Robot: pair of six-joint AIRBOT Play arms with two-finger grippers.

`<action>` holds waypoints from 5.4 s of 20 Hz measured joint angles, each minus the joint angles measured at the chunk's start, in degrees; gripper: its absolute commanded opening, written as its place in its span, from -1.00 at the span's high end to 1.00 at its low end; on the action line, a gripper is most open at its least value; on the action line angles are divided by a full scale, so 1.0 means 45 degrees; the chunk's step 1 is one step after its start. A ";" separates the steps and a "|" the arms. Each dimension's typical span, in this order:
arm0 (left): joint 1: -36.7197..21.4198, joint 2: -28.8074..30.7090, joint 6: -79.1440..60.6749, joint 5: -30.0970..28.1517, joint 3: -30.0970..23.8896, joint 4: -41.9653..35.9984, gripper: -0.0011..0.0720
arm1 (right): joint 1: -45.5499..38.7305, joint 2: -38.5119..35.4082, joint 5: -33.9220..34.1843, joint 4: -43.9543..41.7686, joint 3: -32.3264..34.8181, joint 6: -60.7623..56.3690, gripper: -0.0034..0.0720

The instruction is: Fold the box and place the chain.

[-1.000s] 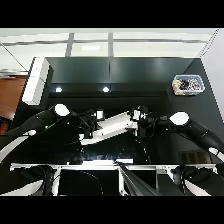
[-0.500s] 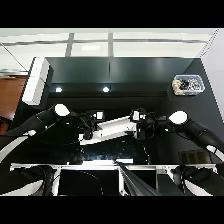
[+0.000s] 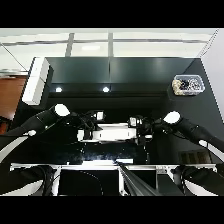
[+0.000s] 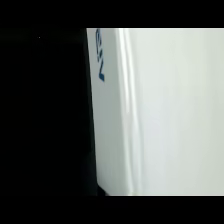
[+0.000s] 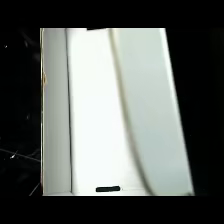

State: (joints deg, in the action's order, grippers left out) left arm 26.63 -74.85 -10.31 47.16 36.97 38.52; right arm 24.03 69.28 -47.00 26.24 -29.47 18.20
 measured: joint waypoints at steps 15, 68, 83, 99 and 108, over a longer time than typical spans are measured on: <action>-0.0005 0.0000 0.0024 0.0000 0.0000 0.0010 0.88 | 0.0447 0.0330 0.0719 0.1195 -0.0005 -0.1501 -0.59; 0.1355 0.1132 0.9010 -0.3750 -0.0850 -0.0855 0.88 | 0.0947 0.0369 0.1078 0.2399 -0.0005 -0.2234 0.57; -0.3084 0.4065 0.4828 0.1647 -0.0918 0.3866 -0.93 | 0.0947 0.0369 0.1117 0.2375 0.0000 -0.2273 0.57; -0.0272 0.1715 0.0787 0.1141 -0.1365 0.1239 0.06 | 0.0947 0.0369 0.1117 0.2375 0.0000 -0.2278 0.57; -0.0092 0.1651 0.1035 0.0656 -0.1365 0.0957 -0.11 | 0.0947 0.0369 0.1117 0.2375 0.0000 -0.2283 0.57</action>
State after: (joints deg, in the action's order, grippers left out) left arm 26.22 -67.42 -5.65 50.11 30.83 42.83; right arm 28.29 70.94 -41.98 36.93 -29.47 7.92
